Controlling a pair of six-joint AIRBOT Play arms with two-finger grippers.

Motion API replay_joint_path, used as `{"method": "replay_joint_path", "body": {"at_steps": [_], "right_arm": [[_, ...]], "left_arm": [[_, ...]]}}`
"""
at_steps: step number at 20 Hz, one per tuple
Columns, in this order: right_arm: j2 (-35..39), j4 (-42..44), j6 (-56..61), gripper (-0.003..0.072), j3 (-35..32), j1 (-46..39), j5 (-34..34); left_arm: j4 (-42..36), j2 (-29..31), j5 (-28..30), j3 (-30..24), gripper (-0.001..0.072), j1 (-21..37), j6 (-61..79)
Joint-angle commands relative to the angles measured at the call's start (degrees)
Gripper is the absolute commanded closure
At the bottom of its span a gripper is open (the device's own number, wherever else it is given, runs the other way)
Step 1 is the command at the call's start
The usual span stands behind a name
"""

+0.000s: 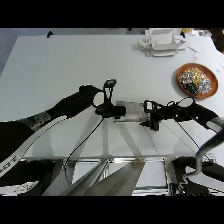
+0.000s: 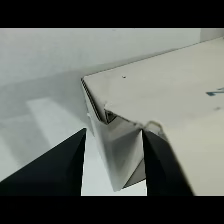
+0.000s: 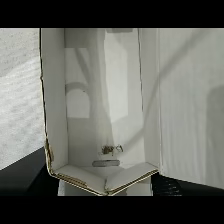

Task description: Fold the box and place the chain.

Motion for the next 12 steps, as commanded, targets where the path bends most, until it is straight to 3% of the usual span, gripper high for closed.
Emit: {"method": "replay_joint_path", "body": {"at_steps": [1, 6, 11, 12], "right_arm": [[0.0, 0.0, 0.0, 0.0305, 0.1, 0.0, 0.0], [0.0, 0.0, 0.0, 0.0305, 0.1, 0.0, 0.0], [0.0, 0.0, 0.0, 0.0305, 0.1, 0.0, 0.0], [0.0, 0.0, 0.0, 0.0305, 0.1, 0.0, 0.0]], "left_arm": [[7.1, -3.3, -8.4, 5.7, 0.0319, -1.8, -7.1], [9.8, -9.5, -16.9, 15.6, 0.0322, -2.8, -16.5], [12.1, -12.4, -17.5, 17.2, 0.0337, -3.6, -21.9], [12.2, -12.8, -17.7, 17.2, 0.0423, -3.8, -21.6]]}}
